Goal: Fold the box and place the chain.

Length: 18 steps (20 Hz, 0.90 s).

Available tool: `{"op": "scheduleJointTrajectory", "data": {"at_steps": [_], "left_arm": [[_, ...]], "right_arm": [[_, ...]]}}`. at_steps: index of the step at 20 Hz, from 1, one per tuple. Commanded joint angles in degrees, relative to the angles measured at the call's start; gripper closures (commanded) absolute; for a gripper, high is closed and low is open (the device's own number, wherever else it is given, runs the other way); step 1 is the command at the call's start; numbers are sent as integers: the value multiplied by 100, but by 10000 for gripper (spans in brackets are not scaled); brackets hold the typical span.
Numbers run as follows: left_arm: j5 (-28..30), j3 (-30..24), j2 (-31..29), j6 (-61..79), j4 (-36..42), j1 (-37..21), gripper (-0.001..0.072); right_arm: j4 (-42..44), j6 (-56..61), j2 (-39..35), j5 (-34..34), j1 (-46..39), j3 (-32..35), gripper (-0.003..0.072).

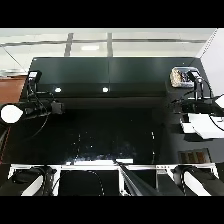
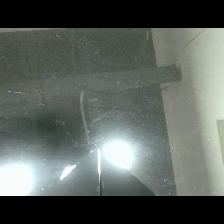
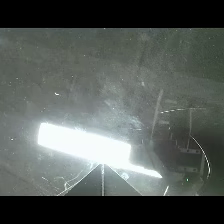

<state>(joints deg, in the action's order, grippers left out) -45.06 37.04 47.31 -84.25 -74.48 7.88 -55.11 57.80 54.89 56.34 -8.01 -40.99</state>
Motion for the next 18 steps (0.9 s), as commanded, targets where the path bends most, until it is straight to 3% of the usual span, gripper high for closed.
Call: {"op": "scheduleJointTrajectory", "data": {"at_steps": [1, 9, 16, 18], "left_arm": [[2, -2, -7, 0, -2, -7, 684], [2, -2, -7, 0, -2, -7, 684], [2, -2, -7, 0, -2, -7, 684], [4, -2, -7, 0, -2, -7, 684]], "right_arm": [[2, 2, 4, 0, 4, 0, 673], [79, 0, 9, -153, 9, 0, 673], [1392, 24, 9, -2579, 20, -2, 673], [1226, 20, 11, -3447, -2, 0, 647]]}}
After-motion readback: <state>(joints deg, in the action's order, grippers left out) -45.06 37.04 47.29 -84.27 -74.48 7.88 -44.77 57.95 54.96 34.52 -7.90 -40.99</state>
